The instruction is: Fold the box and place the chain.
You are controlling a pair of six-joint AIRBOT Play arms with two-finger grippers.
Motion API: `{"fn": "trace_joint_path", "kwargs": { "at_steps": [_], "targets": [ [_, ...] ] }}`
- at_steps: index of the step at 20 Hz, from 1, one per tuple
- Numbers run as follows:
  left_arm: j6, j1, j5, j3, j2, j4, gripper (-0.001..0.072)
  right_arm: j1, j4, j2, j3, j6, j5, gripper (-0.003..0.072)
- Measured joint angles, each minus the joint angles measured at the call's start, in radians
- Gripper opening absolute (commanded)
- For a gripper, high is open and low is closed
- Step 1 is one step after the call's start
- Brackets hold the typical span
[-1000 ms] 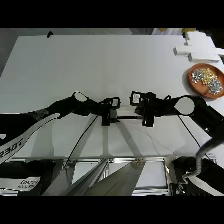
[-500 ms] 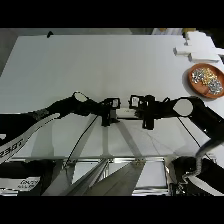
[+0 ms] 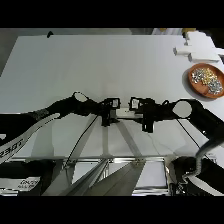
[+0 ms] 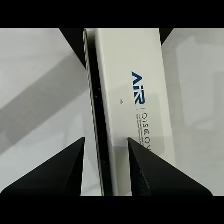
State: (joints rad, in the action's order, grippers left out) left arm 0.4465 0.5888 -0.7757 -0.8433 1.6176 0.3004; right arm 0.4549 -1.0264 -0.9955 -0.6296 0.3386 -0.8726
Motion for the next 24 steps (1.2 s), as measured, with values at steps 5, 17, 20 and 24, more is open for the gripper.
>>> {"fn": "trace_joint_path", "kwargs": {
  "at_steps": [5,17,20,24],
  "targets": [
    [-0.001,0.000,0.000,0.000,0.000,0.000,0.0039,0.000,0.014,0.030,0.000,0.000,-0.006,0.0298],
    [-0.001,0.000,0.000,0.000,0.000,0.000,0.0039,-0.101,0.181,-0.027,-0.026,0.005,-0.058,0.0014],
    [-0.002,0.000,0.001,0.000,0.000,0.000,0.0039,-0.092,0.207,-0.080,-0.022,0.006,-0.083,0.0014],
    [-0.002,0.000,0.001,0.000,0.000,0.000,0.0039,-0.080,0.211,-0.108,-0.020,0.010,-0.093,0.0014]
  ]
}}
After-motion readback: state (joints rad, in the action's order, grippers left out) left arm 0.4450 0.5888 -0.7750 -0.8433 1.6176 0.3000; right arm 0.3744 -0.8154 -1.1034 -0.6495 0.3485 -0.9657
